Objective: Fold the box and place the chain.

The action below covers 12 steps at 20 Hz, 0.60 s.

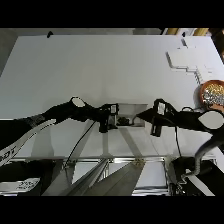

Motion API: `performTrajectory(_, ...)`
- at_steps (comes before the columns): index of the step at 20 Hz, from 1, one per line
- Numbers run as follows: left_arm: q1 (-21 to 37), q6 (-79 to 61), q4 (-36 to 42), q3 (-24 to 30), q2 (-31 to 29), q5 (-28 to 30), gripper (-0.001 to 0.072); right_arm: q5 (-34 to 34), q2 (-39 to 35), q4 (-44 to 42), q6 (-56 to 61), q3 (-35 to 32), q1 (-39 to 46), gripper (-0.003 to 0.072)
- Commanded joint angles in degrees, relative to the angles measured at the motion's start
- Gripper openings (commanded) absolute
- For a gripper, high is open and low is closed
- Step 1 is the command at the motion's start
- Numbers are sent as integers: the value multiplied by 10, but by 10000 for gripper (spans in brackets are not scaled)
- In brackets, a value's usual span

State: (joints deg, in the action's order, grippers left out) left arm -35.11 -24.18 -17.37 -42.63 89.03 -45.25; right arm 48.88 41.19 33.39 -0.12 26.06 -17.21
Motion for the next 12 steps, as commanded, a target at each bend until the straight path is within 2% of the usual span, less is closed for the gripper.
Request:
performTrajectory(1,0,0,0,0,0,0,82,-109,25,-64,1,0,-91,21)
performTrajectory(4,0,0,0,0,0,0,82,-177,70,-65,2,0,-146,21)
performTrajectory(7,0,0,0,0,0,0,82,-185,98,-62,3,0,-150,27)
performTrajectory(10,0,0,0,0,0,0,82,-184,92,-48,3,0,-141,246)
performTrajectory(12,0,0,0,0,0,0,82,-162,74,-2,3,0,-109,263)
